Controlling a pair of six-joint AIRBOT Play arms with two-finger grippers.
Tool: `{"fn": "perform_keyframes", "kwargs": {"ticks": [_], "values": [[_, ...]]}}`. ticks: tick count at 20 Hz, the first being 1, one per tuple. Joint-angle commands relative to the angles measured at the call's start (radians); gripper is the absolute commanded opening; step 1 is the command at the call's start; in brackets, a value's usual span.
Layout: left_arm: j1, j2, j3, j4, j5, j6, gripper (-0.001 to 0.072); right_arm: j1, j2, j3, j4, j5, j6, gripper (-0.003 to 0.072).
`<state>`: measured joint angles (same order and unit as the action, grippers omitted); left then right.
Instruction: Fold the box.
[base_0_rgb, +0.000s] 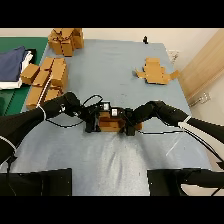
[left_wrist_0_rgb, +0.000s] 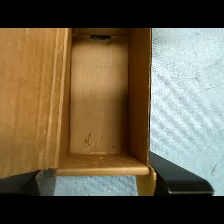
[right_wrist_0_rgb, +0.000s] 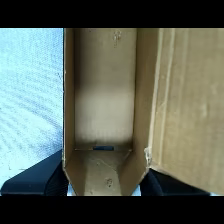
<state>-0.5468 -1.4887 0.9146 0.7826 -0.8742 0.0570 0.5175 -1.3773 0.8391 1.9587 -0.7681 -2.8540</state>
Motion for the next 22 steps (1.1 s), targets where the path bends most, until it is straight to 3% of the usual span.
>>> {"fn": "perform_keyframes", "kwargs": {"ticks": [1,4,5,6,7,10,22], "values": [[-0.001,-0.001,-0.001,0.014,-0.034,0.004,0.0318,0.001,0.0,0.001,0.0,0.0,0.001,0.0349],[-0.002,-0.001,-0.001,0.033,-0.091,0.006,0.0296,0.001,0.0,0.001,0.0,0.0,0.001,0.035],[-0.002,-0.001,-0.001,0.043,-0.092,0.005,0.0295,0.001,0.0,0.001,0.001,0.0,0.001,0.0397],[-0.002,-0.001,-0.001,0.049,-0.092,0.004,0.0296,0.001,0.0,0.001,0.001,0.0,0.002,0.0581],[-0.001,-0.001,-0.001,0.048,-0.093,-0.003,0.0296,0.0,0.002,0.001,0.0,0.0,0.013,0.0662],[-0.001,0.0,0.0,0.048,-0.094,-0.018,0.0296,-0.001,0.023,0.001,-0.008,-0.002,0.047,0.072],[-0.001,0.0,0.0,0.048,-0.095,-0.032,0.0296,-0.049,0.163,0.001,-0.006,-0.172,0.182,0.072]]}}
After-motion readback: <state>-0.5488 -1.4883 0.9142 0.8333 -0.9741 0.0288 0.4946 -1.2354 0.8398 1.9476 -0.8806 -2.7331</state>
